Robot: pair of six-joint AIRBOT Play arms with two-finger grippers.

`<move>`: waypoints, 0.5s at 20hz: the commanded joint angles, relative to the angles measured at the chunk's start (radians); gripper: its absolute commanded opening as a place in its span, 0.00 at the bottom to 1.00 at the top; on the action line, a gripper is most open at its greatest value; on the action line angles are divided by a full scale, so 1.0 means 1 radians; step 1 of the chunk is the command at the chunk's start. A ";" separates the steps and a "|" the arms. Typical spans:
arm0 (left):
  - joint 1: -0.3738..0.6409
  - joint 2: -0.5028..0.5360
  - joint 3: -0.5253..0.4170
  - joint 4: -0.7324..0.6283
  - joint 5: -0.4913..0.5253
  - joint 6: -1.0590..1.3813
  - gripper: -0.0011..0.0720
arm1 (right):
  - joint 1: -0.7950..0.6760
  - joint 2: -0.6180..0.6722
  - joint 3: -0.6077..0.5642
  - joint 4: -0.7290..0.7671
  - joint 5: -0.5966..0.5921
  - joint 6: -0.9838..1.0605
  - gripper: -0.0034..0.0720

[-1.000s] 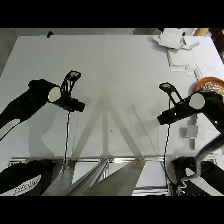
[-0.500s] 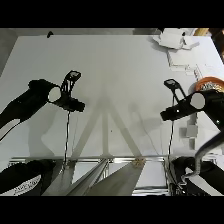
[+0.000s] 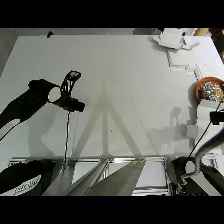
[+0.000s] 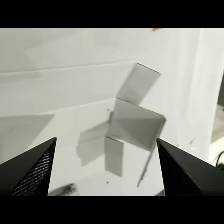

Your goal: Fold the box and place the chain.

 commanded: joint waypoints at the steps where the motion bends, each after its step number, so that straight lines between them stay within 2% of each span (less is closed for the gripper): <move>1: 0.000 0.001 0.000 0.000 0.000 0.000 0.03 | -0.230 -0.010 0.000 -0.002 -0.080 -0.001 0.93; 2: 0.000 0.001 0.000 0.000 0.000 0.000 0.03 | -0.272 -0.030 0.000 -0.003 -0.080 -0.003 0.84; 7: 0.000 0.001 0.000 0.000 0.000 0.000 0.03 | -0.376 -0.128 0.000 -0.004 -0.081 -0.023 0.82; 8: 0.000 0.001 0.000 0.000 0.000 0.000 0.03 | -0.376 -0.141 0.000 -0.004 -0.084 -0.023 0.75; 10: 0.000 0.001 0.000 0.000 0.000 0.000 0.03 | -0.376 -0.155 0.000 -0.003 -0.093 -0.023 0.48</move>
